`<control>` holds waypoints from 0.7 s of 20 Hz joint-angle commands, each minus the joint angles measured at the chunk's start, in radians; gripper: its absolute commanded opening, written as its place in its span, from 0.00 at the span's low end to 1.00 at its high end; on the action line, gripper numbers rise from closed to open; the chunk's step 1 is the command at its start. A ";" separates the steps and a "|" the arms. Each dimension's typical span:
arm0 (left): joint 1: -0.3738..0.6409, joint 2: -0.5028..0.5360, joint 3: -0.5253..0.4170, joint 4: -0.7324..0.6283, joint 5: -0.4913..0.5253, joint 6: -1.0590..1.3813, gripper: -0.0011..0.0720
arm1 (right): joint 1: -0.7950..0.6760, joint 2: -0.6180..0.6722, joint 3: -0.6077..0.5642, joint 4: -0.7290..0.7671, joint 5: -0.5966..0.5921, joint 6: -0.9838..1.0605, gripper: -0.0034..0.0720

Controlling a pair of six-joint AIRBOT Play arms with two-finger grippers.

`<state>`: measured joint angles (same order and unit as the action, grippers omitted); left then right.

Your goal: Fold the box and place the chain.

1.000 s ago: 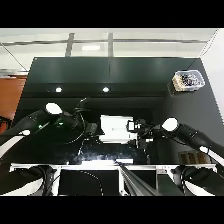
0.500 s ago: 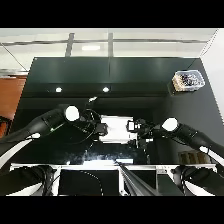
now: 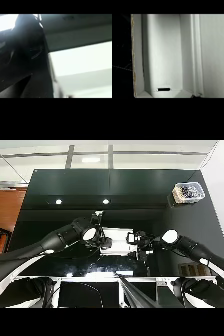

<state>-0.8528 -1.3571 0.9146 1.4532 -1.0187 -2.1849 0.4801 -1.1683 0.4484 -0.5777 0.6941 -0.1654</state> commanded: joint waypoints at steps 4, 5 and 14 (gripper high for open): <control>-0.019 -0.063 0.056 -0.022 -0.030 -0.071 0.39 | 0.000 0.000 0.000 -0.002 -0.002 0.000 0.69; -0.020 -0.063 0.060 -0.021 -0.030 -0.076 0.38 | 0.000 0.000 0.000 -0.002 -0.002 0.000 0.69; -0.041 -0.077 0.061 -0.016 -0.039 -0.142 0.05 | 0.000 0.000 0.000 -0.002 -0.002 0.000 0.69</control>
